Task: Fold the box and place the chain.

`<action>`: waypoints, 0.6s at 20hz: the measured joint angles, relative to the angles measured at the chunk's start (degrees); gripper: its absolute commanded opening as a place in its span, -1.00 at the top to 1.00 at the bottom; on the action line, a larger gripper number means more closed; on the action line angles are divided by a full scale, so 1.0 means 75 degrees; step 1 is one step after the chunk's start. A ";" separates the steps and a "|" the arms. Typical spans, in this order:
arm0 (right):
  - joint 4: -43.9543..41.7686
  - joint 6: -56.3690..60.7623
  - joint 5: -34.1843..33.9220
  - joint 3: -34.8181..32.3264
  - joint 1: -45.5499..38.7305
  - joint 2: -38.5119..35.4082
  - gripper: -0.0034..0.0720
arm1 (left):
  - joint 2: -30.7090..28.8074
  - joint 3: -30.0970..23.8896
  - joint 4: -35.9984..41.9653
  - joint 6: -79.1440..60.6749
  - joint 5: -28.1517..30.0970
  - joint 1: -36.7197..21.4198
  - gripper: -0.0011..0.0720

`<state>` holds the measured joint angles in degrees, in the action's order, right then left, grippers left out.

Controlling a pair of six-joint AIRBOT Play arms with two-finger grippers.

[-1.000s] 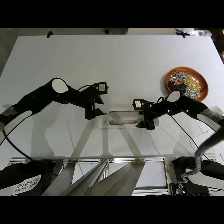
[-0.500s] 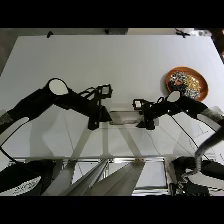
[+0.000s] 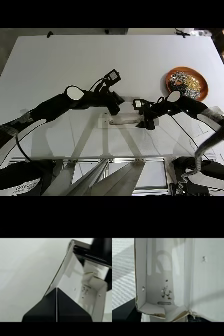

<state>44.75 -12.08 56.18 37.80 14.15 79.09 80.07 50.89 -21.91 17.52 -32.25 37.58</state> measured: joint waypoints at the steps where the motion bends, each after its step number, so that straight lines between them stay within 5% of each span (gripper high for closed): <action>1: -0.0003 0.0000 0.0000 0.0000 0.0000 0.0000 0.03 | 0.0119 0.0000 -0.0006 0.0195 0.0146 0.0009 0.97; 7: -0.0003 -0.0003 -0.0003 0.0000 0.0000 0.0000 0.03 | 0.0708 0.0006 -0.0592 0.1303 0.0256 0.0023 0.97; 12: 0.0012 -0.0012 -0.0003 0.0000 0.0000 0.0000 0.03 | 0.0460 0.0000 -0.0810 0.1370 0.0070 0.0026 0.95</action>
<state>44.84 -12.16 56.16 37.80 14.15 79.09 83.53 50.89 -27.99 27.79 -31.73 37.78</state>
